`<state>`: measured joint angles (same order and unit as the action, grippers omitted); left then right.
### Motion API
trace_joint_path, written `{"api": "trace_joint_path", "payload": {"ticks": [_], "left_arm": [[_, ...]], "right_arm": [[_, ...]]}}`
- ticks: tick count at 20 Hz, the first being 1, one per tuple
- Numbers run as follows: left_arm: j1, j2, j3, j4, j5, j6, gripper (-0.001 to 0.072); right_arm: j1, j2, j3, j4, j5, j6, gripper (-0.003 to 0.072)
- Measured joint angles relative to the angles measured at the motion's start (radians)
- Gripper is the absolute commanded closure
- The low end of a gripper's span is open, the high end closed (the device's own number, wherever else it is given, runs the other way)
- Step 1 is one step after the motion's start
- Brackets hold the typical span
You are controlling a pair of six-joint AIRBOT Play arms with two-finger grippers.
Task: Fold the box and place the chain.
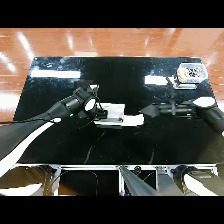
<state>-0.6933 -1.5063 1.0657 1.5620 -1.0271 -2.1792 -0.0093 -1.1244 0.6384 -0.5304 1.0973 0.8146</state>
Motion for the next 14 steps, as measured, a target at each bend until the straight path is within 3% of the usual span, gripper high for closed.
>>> {"api": "trace_joint_path", "payload": {"ticks": [5,8,14], "left_arm": [[0.000,-0.001,0.000,0.000,0.008,0.000,0.0689],[0.000,-0.001,0.000,0.000,0.017,0.000,0.0689],[0.000,-0.001,0.000,0.000,0.023,0.000,0.0689]], "right_arm": [[-0.159,0.010,-0.029,-0.339,0.017,0.468,0.0647],[-0.109,-0.037,-0.042,-0.362,-0.016,0.559,0.0647],[0.086,-0.160,-0.047,-0.251,-0.159,0.591,0.0647]]}}
